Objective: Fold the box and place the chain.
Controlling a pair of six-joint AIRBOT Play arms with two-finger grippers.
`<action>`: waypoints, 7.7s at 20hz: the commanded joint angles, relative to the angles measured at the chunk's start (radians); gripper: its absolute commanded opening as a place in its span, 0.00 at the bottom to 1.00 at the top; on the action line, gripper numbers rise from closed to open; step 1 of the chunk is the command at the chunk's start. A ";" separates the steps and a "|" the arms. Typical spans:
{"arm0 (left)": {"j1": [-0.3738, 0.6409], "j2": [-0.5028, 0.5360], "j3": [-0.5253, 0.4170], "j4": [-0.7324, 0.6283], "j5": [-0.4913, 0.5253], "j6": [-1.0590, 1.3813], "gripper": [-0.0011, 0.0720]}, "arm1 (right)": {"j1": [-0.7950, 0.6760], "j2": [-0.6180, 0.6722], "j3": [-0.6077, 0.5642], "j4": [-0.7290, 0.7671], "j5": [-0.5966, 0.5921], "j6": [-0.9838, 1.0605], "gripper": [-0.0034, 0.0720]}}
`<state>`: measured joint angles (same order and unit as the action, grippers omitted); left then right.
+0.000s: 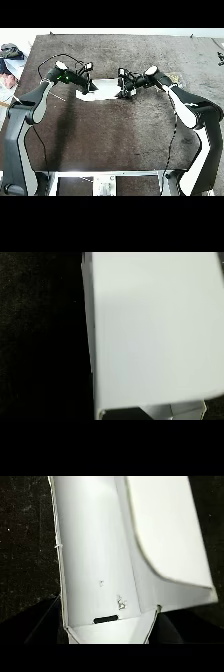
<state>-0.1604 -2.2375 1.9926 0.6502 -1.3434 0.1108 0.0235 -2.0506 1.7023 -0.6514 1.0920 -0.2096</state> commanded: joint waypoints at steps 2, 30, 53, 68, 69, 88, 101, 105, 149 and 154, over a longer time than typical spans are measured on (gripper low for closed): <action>-0.001 0.000 0.000 0.000 0.001 0.000 0.03 | 0.001 -0.028 0.015 0.005 0.038 -0.027 0.81; -0.001 0.000 0.000 0.000 0.001 0.000 0.03 | 0.002 -0.094 0.075 0.019 0.090 -0.048 0.67; -0.001 0.000 0.000 -0.005 0.001 0.000 0.03 | 0.002 -0.094 0.074 0.001 0.090 -0.048 0.41; -0.001 0.000 0.000 -0.031 -0.006 0.002 0.13 | 0.002 -0.094 0.074 0.001 0.090 -0.048 0.41; -0.001 0.000 0.000 -0.043 0.002 0.000 0.40 | 0.002 -0.094 0.074 0.001 0.090 -0.048 0.41; 0.151 0.225 -0.002 -0.068 -0.239 -0.245 0.02 | 0.002 -0.094 0.074 0.000 0.090 -0.048 0.41; 0.080 0.538 -0.495 -0.140 0.202 -0.080 0.02 | 0.002 -0.094 0.074 0.000 0.090 -0.048 0.41; 0.063 0.611 -0.678 -0.207 0.241 -0.023 0.02 | 0.002 -0.094 0.074 0.000 0.090 -0.048 0.41; 0.003 0.250 -0.318 -0.261 0.379 -0.010 0.03 | 0.002 -0.094 0.074 0.000 0.090 -0.048 0.41; 0.094 0.250 -0.156 -0.222 0.026 -0.061 0.03 | 0.002 -0.094 0.074 0.001 0.090 -0.048 0.41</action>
<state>-0.1097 -1.9881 1.7573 0.4053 -1.1191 0.0769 0.0254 -2.1441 1.7763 -0.6529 1.1812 -0.2596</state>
